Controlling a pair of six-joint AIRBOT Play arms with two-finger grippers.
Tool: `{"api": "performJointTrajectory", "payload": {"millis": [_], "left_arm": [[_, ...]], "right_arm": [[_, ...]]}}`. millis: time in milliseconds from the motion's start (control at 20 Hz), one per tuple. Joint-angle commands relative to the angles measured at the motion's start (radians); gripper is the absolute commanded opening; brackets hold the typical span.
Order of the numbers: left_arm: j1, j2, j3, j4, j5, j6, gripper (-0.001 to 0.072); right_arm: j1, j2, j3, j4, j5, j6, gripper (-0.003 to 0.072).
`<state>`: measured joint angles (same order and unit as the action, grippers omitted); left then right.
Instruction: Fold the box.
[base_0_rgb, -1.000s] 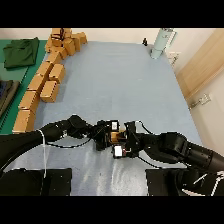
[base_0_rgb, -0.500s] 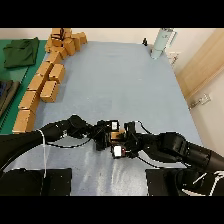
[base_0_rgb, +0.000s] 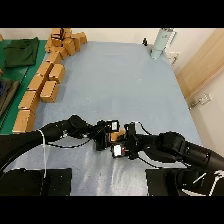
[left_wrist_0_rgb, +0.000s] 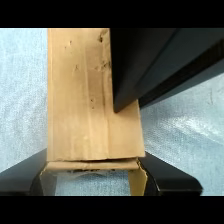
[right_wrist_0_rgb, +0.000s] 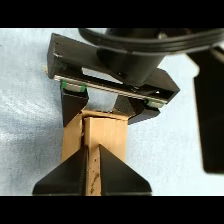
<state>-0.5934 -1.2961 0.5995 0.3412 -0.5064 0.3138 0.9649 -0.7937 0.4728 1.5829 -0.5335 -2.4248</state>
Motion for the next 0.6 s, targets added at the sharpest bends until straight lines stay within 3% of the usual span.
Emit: {"api": "performJointTrajectory", "payload": {"millis": [0, 300, 350, 400, 450, 550], "left_arm": [[0.001, 0.000, 0.000, 0.000, 0.000, 0.000, 0.0522], [0.001, 0.000, 0.000, 0.000, 0.000, 0.000, 0.0522], [0.001, 0.000, 0.000, 0.000, 0.000, 0.000, 0.0522], [0.001, 0.000, 0.000, 0.000, 0.000, 0.000, 0.0522], [0.001, 0.000, 0.000, 0.000, 0.000, 0.000, 0.0522], [0.001, 0.000, 0.000, 0.000, 0.000, 0.000, 0.0522]], "right_arm": [[0.001, -0.014, -0.001, 0.021, -0.010, 0.000, 0.0103], [0.001, -0.032, 0.000, 0.037, -0.009, 0.000, 0.0107], [0.001, -0.026, 0.002, 0.037, -0.007, 0.000, 0.0133], [0.001, -0.014, 0.002, 0.037, -0.006, 0.000, 0.0274], [0.001, 0.003, 0.002, 0.037, -0.008, 0.000, 0.0338], [0.000, 0.048, 0.002, 0.037, -0.029, 0.000, 0.0338]]}}
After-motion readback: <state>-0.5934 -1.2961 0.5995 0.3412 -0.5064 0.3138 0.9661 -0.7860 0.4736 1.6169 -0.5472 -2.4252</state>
